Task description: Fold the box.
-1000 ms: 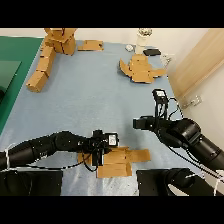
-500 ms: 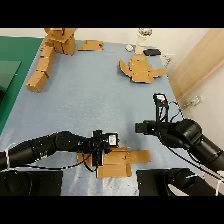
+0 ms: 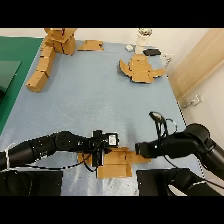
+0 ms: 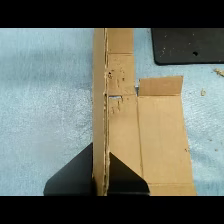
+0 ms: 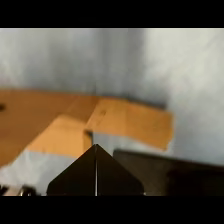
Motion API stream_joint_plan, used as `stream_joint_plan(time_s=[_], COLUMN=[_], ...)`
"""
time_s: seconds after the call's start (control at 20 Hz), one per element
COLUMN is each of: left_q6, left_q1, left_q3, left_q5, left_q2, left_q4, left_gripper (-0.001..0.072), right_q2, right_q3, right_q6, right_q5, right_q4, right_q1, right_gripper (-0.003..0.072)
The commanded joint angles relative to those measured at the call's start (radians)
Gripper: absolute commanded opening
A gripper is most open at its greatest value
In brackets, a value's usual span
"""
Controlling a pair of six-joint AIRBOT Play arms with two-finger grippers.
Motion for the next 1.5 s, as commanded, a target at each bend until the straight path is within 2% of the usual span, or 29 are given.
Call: stream_joint_plan(time_s=[0.0,0.15,0.35,0.45,0.55,0.6,0.65,0.7,0.75,1.1,1.45], left_q6=[0.000,0.000,0.000,0.000,0.000,0.000,0.000,0.000,0.000,0.000,0.000], left_q1=[0.000,0.000,0.000,0.000,0.000,0.000,0.000,0.000,0.000,0.000,0.000], left_q3=[0.001,0.001,0.001,0.001,0.001,0.001,0.001,0.001,0.001,0.001,0.001], left_q5=[0.000,0.000,0.000,0.000,0.000,-0.001,0.000,0.001,0.003,0.000,0.000], left_q2=[0.000,0.000,0.000,0.000,0.000,0.000,0.000,0.000,0.000,0.000,0.000], left_q4=[-0.001,-0.001,-0.001,-0.001,-0.001,-0.001,-0.001,-0.001,-0.001,-0.001,-0.001], left_gripper=[0.0013,0.0014,0.0014,0.0014,0.0014,0.0014,0.0014,0.0014,0.0013,0.0014,0.0014], right_q2=[0.021,0.031,0.034,0.034,0.034,0.031,0.021,0.004,-0.022,-0.224,-0.248], right_q3=[-0.001,-0.034,-0.145,-0.192,-0.214,-0.224,-0.231,-0.235,-0.237,-0.237,-0.236], right_q6=[-0.081,-0.227,-0.154,0.015,0.199,0.222,0.222,0.219,0.218,0.218,0.254], right_q5=[-0.110,0.013,0.282,0.360,0.340,0.332,0.333,0.333,0.333,0.343,0.296], right_q4=[0.124,0.106,-0.122,-0.339,-0.619,-0.696,-0.723,-0.729,-0.729,-0.805,-0.892], right_q1=[0.105,0.335,0.748,0.959,1.150,1.226,1.273,1.302,1.312,1.311,1.311], right_gripper=[0.0003,0.0002,0.0001,0.0002,0.0003,0.0006,0.0132,0.0438,0.0570,0.0570,0.0569])
